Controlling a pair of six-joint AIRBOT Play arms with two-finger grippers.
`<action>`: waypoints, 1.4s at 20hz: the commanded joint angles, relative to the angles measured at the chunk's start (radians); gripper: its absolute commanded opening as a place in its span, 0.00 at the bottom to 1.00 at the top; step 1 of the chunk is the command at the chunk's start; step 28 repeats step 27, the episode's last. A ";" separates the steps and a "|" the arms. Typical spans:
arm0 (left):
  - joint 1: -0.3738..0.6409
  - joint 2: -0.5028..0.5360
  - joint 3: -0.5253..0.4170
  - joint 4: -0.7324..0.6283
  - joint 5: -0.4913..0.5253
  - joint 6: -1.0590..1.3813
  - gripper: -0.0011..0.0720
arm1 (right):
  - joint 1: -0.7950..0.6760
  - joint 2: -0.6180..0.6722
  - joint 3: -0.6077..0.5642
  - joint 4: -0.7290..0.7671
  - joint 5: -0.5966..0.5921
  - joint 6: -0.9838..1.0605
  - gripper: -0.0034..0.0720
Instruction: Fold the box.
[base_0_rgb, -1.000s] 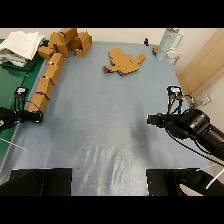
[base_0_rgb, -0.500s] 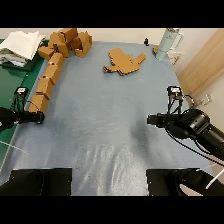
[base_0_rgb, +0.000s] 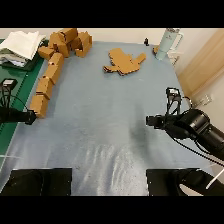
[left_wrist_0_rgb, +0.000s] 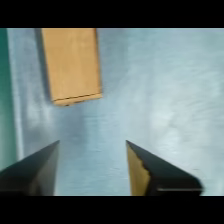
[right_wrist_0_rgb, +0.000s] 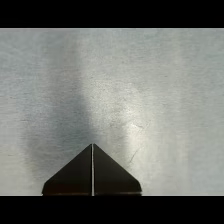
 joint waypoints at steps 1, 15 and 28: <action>-0.073 0.079 0.057 -0.198 -0.103 -0.026 0.39 | -0.008 -0.025 0.001 0.007 0.038 -0.019 0.07; -0.957 -0.542 0.342 -0.239 0.152 -0.339 0.03 | -0.087 -0.626 0.575 0.350 0.002 -0.461 0.07; -0.960 -0.548 0.342 -0.240 0.167 -0.338 0.03 | -0.087 -0.625 0.575 0.356 0.000 -0.460 0.07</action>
